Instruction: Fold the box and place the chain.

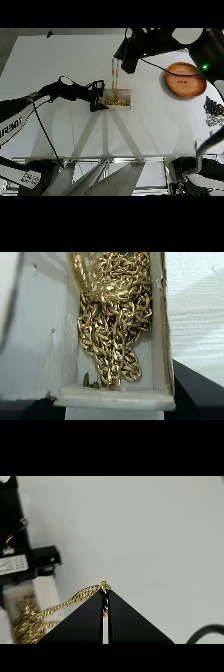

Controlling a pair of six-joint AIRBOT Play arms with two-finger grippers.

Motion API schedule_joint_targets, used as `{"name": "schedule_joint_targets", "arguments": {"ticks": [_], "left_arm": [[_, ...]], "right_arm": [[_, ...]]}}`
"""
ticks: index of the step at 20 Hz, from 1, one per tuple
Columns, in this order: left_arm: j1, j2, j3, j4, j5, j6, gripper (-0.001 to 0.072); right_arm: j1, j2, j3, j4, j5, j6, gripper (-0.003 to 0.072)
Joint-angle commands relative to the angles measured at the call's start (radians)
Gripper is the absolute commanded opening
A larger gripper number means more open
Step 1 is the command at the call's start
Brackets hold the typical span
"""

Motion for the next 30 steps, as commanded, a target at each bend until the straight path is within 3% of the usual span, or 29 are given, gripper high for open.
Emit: {"name": "schedule_joint_targets", "arguments": {"ticks": [1, 5, 9, 10, 12, 17, 21, 25, 30], "left_arm": [[0.000, 0.001, 0.000, 0.000, 0.000, 0.000, 0.0217], [0.000, 0.001, 0.000, 0.000, 0.000, 0.000, 0.0217], [0.000, 0.001, 0.000, 0.000, 0.000, 0.000, 0.0217], [0.000, 0.001, 0.000, 0.000, 0.000, 0.000, 0.0217], [0.000, 0.001, 0.000, 0.000, 0.000, 0.000, 0.0217], [0.000, 0.001, 0.000, 0.000, 0.000, 0.000, 0.0217], [0.000, 0.001, 0.000, 0.000, 0.000, 0.000, 0.0217], [0.000, 0.001, 0.000, 0.000, 0.000, 0.000, 0.0217], [0.000, 0.001, 0.000, 0.000, 0.000, 0.000, 0.0217]], "right_arm": [[0.003, -0.021, -0.056, -0.002, 0.082, 0.060, 0.0011], [0.054, -0.021, -0.208, -0.001, 0.080, 0.057, 0.0012], [0.066, -0.022, -0.287, -0.001, 0.061, 0.053, 0.0019], [0.059, -0.023, -0.287, 0.001, 0.064, 0.053, 0.0102], [0.041, -0.021, -0.286, 0.008, 0.062, 0.053, 0.0420], [-0.017, -0.021, -0.286, 0.031, -0.039, 0.053, 0.0435], [-0.085, -0.035, -0.252, 0.223, -0.089, 0.050, 0.0432], [-0.152, -0.165, -0.158, 0.294, 0.109, 0.048, 0.0430], [-0.174, -0.315, -0.144, 0.327, 0.278, -0.073, 0.0437]]}}
